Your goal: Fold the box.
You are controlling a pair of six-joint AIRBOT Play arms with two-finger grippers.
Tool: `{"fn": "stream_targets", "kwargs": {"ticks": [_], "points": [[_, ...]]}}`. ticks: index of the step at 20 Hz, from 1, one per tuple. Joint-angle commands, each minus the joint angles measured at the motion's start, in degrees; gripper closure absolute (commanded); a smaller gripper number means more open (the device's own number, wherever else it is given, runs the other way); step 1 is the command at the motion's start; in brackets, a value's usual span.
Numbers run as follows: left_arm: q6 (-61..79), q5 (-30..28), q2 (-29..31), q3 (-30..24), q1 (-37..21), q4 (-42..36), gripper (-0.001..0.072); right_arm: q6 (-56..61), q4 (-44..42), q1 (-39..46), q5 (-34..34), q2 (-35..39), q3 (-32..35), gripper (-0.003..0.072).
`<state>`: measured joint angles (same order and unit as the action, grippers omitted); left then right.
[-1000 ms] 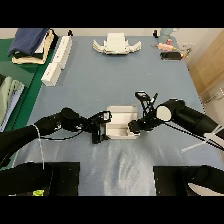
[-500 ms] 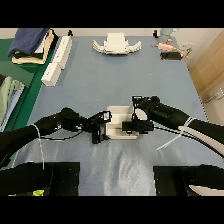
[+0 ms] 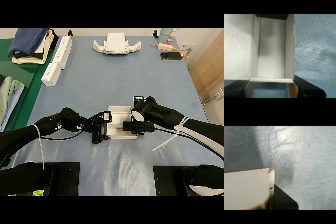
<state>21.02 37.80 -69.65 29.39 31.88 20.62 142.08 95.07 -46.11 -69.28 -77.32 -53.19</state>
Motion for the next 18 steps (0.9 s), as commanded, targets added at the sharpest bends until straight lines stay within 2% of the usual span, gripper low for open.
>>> {"fn": "stream_targets", "kwargs": {"ticks": [1,2,3,9,14,15,16,17,18], "points": [[0.0,0.2,0.0,0.0,-0.1,0.0,0.0265,-0.2,1.1,-0.1,-0.5,-0.7,0.0,0.0635],[0.0,0.2,0.0,0.0,-0.1,0.0,0.0265,-1.1,0.9,-0.1,-0.7,-0.7,-0.1,0.0417],[0.0,0.2,0.0,0.0,-0.1,0.0,0.0265,-2.5,0.0,-0.1,-0.9,-0.7,-0.3,0.0271],[0.0,0.2,0.0,0.0,-0.1,0.0,0.0265,-4.9,-2.5,0.0,-2.6,3.7,-2.0,0.0266],[0.0,0.2,0.0,0.0,-0.1,0.0,0.0265,-6.8,-1.4,0.3,-4.3,12.8,-3.9,0.0239],[0.0,0.2,0.0,0.0,-0.1,0.0,0.0265,-7.3,-0.3,1.0,-5.1,14.8,-4.0,0.0269],[0.0,0.2,0.0,0.0,-0.1,0.0,0.0265,-8.2,0.2,2.4,-6.1,16.3,-4.0,0.0352],[0.0,0.2,0.0,0.0,-0.1,0.0,0.0265,-9.6,0.3,4.5,-7.0,17.2,-4.0,0.0374],[0.0,0.2,0.0,0.0,-0.1,0.0,0.0265,-11.7,0.3,7.2,-7.7,17.4,-3.9,0.0454]]}}
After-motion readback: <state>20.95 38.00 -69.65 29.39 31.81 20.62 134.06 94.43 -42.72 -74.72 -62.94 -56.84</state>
